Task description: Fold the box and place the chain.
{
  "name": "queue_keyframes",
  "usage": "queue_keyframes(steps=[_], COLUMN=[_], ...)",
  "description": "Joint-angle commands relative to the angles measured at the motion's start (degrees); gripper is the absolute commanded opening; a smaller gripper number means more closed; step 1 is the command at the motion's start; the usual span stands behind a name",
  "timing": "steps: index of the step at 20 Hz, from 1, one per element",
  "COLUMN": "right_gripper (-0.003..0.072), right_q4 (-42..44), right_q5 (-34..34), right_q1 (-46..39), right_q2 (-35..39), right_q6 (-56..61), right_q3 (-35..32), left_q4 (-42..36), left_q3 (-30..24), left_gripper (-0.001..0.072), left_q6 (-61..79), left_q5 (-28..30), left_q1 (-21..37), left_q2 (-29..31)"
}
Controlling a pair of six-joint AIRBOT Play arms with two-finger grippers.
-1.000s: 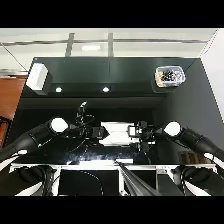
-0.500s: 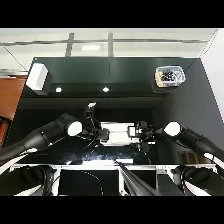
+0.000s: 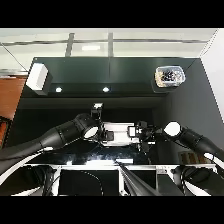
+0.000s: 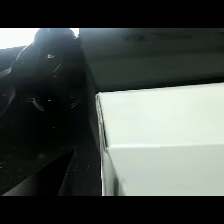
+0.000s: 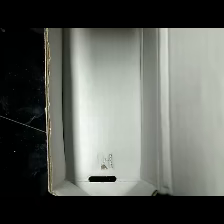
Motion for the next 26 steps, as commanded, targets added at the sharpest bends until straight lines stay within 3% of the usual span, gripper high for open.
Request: queue_keyframes(steps=[1,5,7,12,14,15,17,19,20,21,22,26], right_gripper=[0.0246,0.0246,0.0246,0.0246,0.0246,0.0246,0.0246,0.0246,0.0247,0.0246,0.0246,0.0246], right_q4=[0.0,0.0,0.0,0.0,0.0,0.0,0.0,0.0,0.0,0.0,0.0,0.0], right_q5=[0.0,0.0,0.0,0.0,0.0,0.0,0.0,0.0,0.0,0.0,0.0,0.0], right_q1=[0.0,0.0,0.0,0.0,0.0,0.0,0.0,0.0,0.0,0.0,0.0,0.0], right_q2=[0.0,0.0,0.0,0.0,0.0,0.0,0.0,0.0,0.0,0.0,0.0,0.0], right_q6=[0.0,0.0,0.0,0.0,0.0,0.0,0.0,0.0,0.0,0.0,0.0,0.0], right_q3=[0.0,0.0,0.0,0.0,0.0,0.0,0.0,0.0,0.0,0.0,0.0,0.0], left_q4=[1.1,0.9,1.0,1.1,1.0,1.4,2.6,3.1,3.0,3.0,3.0,3.5], left_q3=[0.6,0.7,0.7,0.7,1.5,2.2,3.8,4.7,4.9,5.1,5.2,5.3], left_gripper=[0.0345,0.0344,0.0285,0.0271,0.0063,0.0022,0.0022,0.0028,0.0122,0.0323,0.0362,0.0344], left_q6=[-3.5,-3.5,-3.5,-3.5,-3.3,-3.2,-3.2,-3.2,-3.2,-3.2,-3.2,-3.2], left_q5=[0.5,0.5,0.7,2.2,2.7,2.6,0.2,-1.4,-1.4,-1.4,-1.4,-1.3], left_q1=[-0.7,-0.7,-0.7,-0.7,-0.7,-0.8,-0.8,-0.8,-0.8,-0.8,-0.8,-0.8], left_q2=[-1.4,-2.5,-2.6,-3.2,-4.0,-4.4,-5.2,-5.6,-5.7,-5.7,-5.7,-5.7])
